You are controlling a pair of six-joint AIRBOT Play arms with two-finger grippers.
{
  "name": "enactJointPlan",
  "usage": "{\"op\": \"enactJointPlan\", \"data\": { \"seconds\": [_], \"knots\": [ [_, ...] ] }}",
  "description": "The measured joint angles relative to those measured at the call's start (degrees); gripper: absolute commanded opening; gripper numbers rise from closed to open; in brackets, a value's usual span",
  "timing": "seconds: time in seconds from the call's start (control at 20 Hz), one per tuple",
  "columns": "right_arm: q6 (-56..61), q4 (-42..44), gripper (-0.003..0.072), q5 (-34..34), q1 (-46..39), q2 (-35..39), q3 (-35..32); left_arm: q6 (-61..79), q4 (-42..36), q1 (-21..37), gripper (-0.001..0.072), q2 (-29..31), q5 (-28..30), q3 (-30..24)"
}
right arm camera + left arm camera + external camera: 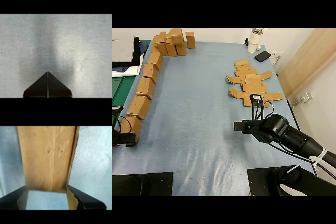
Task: Fold the box.
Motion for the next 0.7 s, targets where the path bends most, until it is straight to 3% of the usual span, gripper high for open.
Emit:
{"op": "enactJointPlan", "data": {
  "seconds": [0.1, 0.15, 0.2, 0.35, 0.45, 0.55, 0.7],
  "knots": [
    [-1.5, 0.9, 0.0006, -0.3, 0.0, 0.0, 0.0, -3.2, 0.1, 0.0, 0.0697, 0.0, -8.1, 2.6],
    [-2.1, 1.5, 0.0006, -0.4, 0.0, 0.0, 0.0, -4.9, 0.1, 0.0, 0.0438, 0.0, -12.1, 3.7],
    [-2.5, 2.0, 0.0006, -0.7, 0.0, 0.0, 0.0, -6.6, -0.1, 0.0, 0.0010, 0.0, -16.4, 4.7],
    [-4.4, 4.5, 0.0005, -1.5, 0.0, -0.1, 0.0, -9.2, -4.3, 0.0, 0.0006, 0.4, -25.8, 6.4],
    [-6.8, 7.0, 0.0005, -2.0, 0.0, -0.2, 0.4, -9.9, -12.6, -0.6, 0.0003, 2.1, -28.4, 6.8],
    [-8.9, 9.3, 0.0005, -2.3, -0.2, -1.0, 1.9, -11.6, -22.3, -3.9, 0.0003, 4.9, -27.8, 7.1],
    [-13.4, 12.1, 0.0005, -3.5, -1.7, -5.7, 8.1, -17.3, -30.9, -14.5, 0.0004, 7.0, -21.6, 7.9]
  ]
}}
